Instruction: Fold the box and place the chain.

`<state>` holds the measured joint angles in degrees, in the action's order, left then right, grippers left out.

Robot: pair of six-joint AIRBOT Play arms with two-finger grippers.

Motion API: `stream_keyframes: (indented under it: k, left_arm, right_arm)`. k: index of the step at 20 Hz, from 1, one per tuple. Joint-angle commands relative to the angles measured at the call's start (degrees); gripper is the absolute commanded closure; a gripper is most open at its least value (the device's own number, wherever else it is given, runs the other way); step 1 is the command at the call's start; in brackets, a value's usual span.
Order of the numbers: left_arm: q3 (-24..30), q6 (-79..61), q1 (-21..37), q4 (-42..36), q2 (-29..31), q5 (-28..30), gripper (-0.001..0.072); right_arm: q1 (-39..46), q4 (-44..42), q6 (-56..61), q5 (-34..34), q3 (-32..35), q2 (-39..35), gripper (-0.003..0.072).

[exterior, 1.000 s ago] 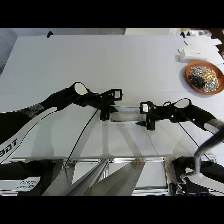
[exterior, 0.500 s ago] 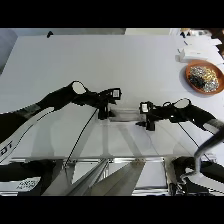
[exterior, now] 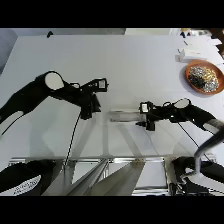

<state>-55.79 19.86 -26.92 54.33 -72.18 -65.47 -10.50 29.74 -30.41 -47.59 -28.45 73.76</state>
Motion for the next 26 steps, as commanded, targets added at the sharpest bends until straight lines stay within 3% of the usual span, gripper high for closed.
stream_keyframes:
  k: [1, 3, 5, 7, 12, 14, 20, 26]
  left_arm:
    - [0.0, 3.5, -2.3, -0.2, 4.1, -8.4, 0.0705]
    - [0.0, 3.9, -6.1, -2.0, 3.7, -7.8, 0.0706]
    - [0.0, 3.7, -9.6, -7.0, 2.4, -3.5, 0.0705]
    - [0.0, 3.8, -12.1, -10.3, 0.4, 4.8, 0.0705]
    - [0.0, 14.4, -13.0, -15.0, -5.6, 33.8, 0.0704]
    - [0.0, 19.8, -13.0, -15.3, -8.1, 40.0, 0.0702]
    - [0.0, 26.2, -13.0, -15.3, -15.7, 40.0, 0.0702]
    - [0.0, 26.4, -13.0, -14.7, -15.5, 36.0, 0.0702]
  right_arm:
    - [0.0, 0.0, 0.0, 0.0, 0.0, 0.0, 0.0289]
    - [0.0, 0.0, 0.0, 0.0, 0.0, 0.0, 0.0289]
    - [0.0, 0.0, 0.0, 0.0, 0.0, 0.0, 0.0289]
    - [0.0, 0.0, 0.0, 0.0, 0.0, 0.0, 0.0289]
    - [0.0, 0.0, 0.0, 0.0, 0.0, 0.0, 0.0289]
    - [0.0, 0.0, 0.0, 0.0, 0.0, 0.0, 0.0289]
    - [0.0, 0.0, 0.0, 0.0, 0.0, 0.0, 0.0289]
    - [0.0, 0.0, 0.0, 0.0, 0.0, 0.0, 0.0289]
